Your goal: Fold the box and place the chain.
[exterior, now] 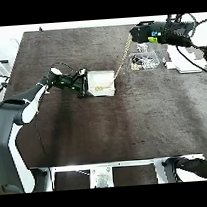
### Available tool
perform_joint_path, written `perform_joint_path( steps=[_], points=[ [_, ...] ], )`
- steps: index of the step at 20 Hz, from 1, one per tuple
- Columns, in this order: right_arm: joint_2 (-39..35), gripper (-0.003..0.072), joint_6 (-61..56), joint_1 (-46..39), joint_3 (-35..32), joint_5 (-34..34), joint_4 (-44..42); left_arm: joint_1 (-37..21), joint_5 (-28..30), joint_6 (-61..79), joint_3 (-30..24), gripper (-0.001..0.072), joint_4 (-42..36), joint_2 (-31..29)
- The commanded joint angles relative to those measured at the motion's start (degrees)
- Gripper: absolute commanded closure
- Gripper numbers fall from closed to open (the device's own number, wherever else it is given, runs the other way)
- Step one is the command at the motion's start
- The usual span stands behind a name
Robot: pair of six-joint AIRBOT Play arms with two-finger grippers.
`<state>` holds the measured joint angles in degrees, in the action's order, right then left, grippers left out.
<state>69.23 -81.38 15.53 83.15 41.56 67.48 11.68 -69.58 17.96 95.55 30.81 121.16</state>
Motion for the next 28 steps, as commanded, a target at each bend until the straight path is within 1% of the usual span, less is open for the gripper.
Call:
perform_joint_path(
  steps=[1, 3, 5, 10, 11, 16, 19, 20, 21, 22, 26, 28],
  points=[
    [-2.16, 0.0675, 0.22, 4.61, -1.51, 3.89, 0.26, 0.00, -0.02, 0.02, -0.02, 0.0287, 0.02, 0.02],
    [-2.12, 0.0676, 0.15, 6.71, -4.57, 3.10, 0.13, 0.00, -0.02, 0.02, -0.02, 0.0286, 0.02, 0.02],
    [-2.10, 0.0675, -0.57, 8.35, -8.39, 0.57, 0.04, 0.00, -0.02, 0.02, -0.02, 0.0286, 0.02, 0.02],
    [-0.26, 0.0676, -0.66, 11.06, -17.59, -12.90, -0.70, 0.00, -0.02, 0.02, 0.00, 0.0286, 0.02, 0.02],
    [0.92, 0.0676, -0.66, 11.32, -18.34, -14.67, -0.92, 0.00, -0.02, 0.02, -0.02, 0.0287, 0.02, 0.02],
    [8.61, 0.0677, -0.61, 11.96, -18.47, -17.77, -1.01, -0.02, 0.00, 0.02, 0.00, 0.0287, 0.02, 0.02],
    [13.31, 0.0675, -0.39, 11.96, -18.49, -17.53, -0.83, 0.00, 0.00, 0.02, -0.02, 0.0286, 0.02, 0.02],
    [14.01, 0.0628, -0.42, 11.87, -18.49, -17.49, -0.81, 0.00, 0.00, 0.02, 0.00, 0.0286, 0.02, 0.02],
    [13.77, 0.0406, -0.39, 11.65, -18.47, -17.49, -0.79, 0.00, 0.00, 0.02, -0.02, 0.0287, 0.02, 0.02],
    [12.76, 0.0254, 0.31, 11.26, -18.38, -17.51, -0.76, 0.00, 0.00, 0.02, 0.00, 0.0287, 0.02, 0.02],
    [4.61, 0.0258, 10.19, 9.09, -18.34, -17.57, 1.51, 0.00, 0.00, 0.02, -0.02, 0.0287, 0.02, 0.02],
    [-0.28, 0.0255, 12.22, 7.06, -18.36, -18.12, 2.49, 0.00, 0.00, 0.02, -0.02, 0.0287, 0.02, 0.02]
  ],
)
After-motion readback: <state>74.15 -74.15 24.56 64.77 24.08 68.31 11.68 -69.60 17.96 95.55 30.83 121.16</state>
